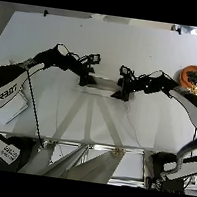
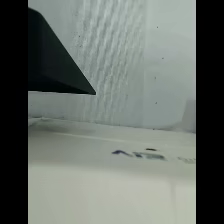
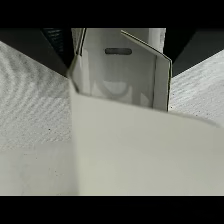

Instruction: Fold the box and place the chain.

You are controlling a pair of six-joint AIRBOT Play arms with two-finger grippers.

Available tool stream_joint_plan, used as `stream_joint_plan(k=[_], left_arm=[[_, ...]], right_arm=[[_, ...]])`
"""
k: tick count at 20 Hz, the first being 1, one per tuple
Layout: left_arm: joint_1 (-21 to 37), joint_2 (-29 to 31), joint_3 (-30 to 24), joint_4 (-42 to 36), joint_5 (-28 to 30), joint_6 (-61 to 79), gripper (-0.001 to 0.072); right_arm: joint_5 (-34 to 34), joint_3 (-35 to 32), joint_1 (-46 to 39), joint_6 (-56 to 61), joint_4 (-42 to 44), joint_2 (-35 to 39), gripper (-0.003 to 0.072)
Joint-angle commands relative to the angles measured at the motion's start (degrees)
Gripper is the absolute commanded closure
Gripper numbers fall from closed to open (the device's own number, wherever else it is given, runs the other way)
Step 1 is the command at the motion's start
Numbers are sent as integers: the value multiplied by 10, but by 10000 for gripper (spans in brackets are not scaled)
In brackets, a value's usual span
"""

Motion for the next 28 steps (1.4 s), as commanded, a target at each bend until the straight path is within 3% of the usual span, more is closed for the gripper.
stream_joint_plan(k=[1, 6, 9, 10, 11, 12, 16, 18, 21, 25, 26, 28], left_arm=[[11, 14, 0, 0, -16, -3, 433], [72, 79, -13, 3, -43, -2, 433], [110, 133, -69, 32, -40, -2, 436], [115, 153, -95, 51, -40, -2, 484], [115, 168, -118, 68, -43, -2, 640], [109, 180, -142, 75, -52, 0, 700], [44, 187, -178, 44, -72, 34, 701], [8, 187, -178, -32, -68, 38, 702], [-27, 187, -178, -177, 23, 93, 702], [-48, 179, -178, -339, 322, 104, 703], [-49, 169, -178, -363, 369, 97, 703], [-48, 142, -178, -372, 394, 91, 703]], right_arm=[[-1, 1, 0, 1, 1, 0, 236], [-1, 1, 0, 1, 1, 0, 236], [-1, 1, 0, 1, 1, 0, 236], [-1, 1, 0, 1, 1, 0, 236], [-1, 1, 0, 1, 1, 0, 236], [-1, 1, 0, 1, 1, 0, 236], [-1, 1, 0, 1, 1, 0, 236], [-1, 1, 0, 1, 1, 0, 236], [-1, 1, 0, 1, 1, 0, 236], [-1, 1, 0, 1, 1, 0, 236], [-1, 1, 0, 1, 1, 0, 236], [-1, 1, 0, 1, 1, 0, 236]])
